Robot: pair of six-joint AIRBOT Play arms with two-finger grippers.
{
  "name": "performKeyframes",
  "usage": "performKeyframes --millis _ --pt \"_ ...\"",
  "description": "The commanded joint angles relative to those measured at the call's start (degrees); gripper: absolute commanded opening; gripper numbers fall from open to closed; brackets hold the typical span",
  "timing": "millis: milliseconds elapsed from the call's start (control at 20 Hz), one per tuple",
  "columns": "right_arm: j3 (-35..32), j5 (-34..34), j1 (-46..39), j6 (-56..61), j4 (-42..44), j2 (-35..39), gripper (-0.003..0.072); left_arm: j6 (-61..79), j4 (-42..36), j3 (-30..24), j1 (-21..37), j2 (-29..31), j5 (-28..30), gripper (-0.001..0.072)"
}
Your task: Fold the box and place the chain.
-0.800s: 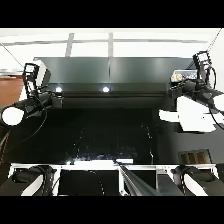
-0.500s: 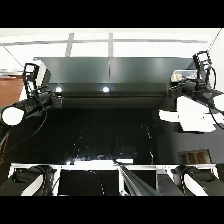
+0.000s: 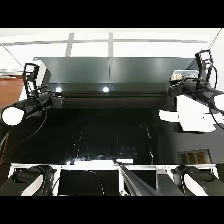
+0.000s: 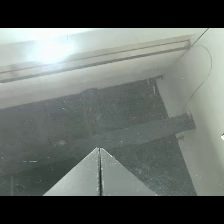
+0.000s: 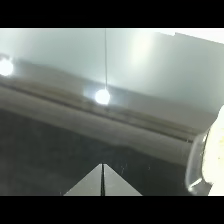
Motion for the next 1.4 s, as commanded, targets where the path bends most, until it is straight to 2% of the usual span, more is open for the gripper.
performKeyframes --millis 0,100,150,200,250,300,400,450,500,650,750,850,950,1100,1250,1350 --pt "0.02 -4.46 0.04 0.15 4.63 0.00 0.0013 0.02 0.02 -0.02 -0.02 0.04 0.00 0.0027" --pt "0.02 -4.90 0.04 0.11 8.70 0.00 0.0013 0.09 0.04 -0.02 -0.02 0.02 1.01 0.0027" --pt "0.02 -6.49 0.00 0.09 7.74 0.00 0.0024 0.07 0.04 -0.02 -0.02 -0.07 3.98 0.0027" --pt "0.00 -8.63 -0.96 0.57 5.46 -0.15 0.0261 0.07 0.02 -0.02 -0.02 -0.11 6.56 0.0027" --pt "0.02 -10.40 -2.84 2.49 4.70 -0.66 0.0592 0.02 -0.04 -0.02 -0.04 -0.09 9.03 0.0027" --pt "0.02 -11.58 -6.08 4.63 4.66 -1.53 0.0687 0.00 -0.04 -0.02 -0.24 -0.09 11.04 0.0027" --pt "0.81 -10.71 -14.93 7.76 4.66 -4.48 0.0686 -0.02 -0.02 -0.02 -0.24 -0.09 13.09 0.0057" --pt "2.75 -7.82 -20.37 9.40 3.89 -6.95 0.0686 -0.02 -0.02 -0.02 -0.24 -0.09 13.29 0.0311" --pt "5.99 -3.43 -26.08 11.21 2.75 -10.25 0.0686 -0.04 0.02 -0.02 -0.26 -0.13 13.33 0.0720" --pt "19.41 12.57 -42.05 12.76 2.84 -21.86 0.0685 0.07 0.83 -0.02 -0.22 -0.24 13.18 0.0707" --pt "27.23 21.84 -49.62 19.58 -2.56 -28.96 0.0685 0.07 0.79 -0.02 -0.22 -0.26 11.61 0.0707" --pt "32.41 31.69 -54.73 25.77 -9.51 -35.54 0.0672 1.53 1.68 -0.02 -0.22 -0.55 6.86 0.0707" --pt "35.95 41.05 -58.12 27.12 -10.51 -41.88 0.0672 3.10 3.32 -0.02 -0.22 -1.16 0.94 0.0707" --pt "39.21 45.81 -58.42 16.41 -11.13 -46.51 0.0673 3.04 3.43 -0.02 -0.24 -1.90 -0.11 0.0707" --pt "39.23 49.11 -57.16 4.13 -11.37 -47.12 0.0673 2.91 3.45 -0.02 -0.24 -2.78 -0.07 0.0707" --pt "39.23 50.25 -56.78 0.42 -10.84 -47.12 0.0672 2.86 3.10 -0.02 -0.26 -3.30 -0.15 0.0707"
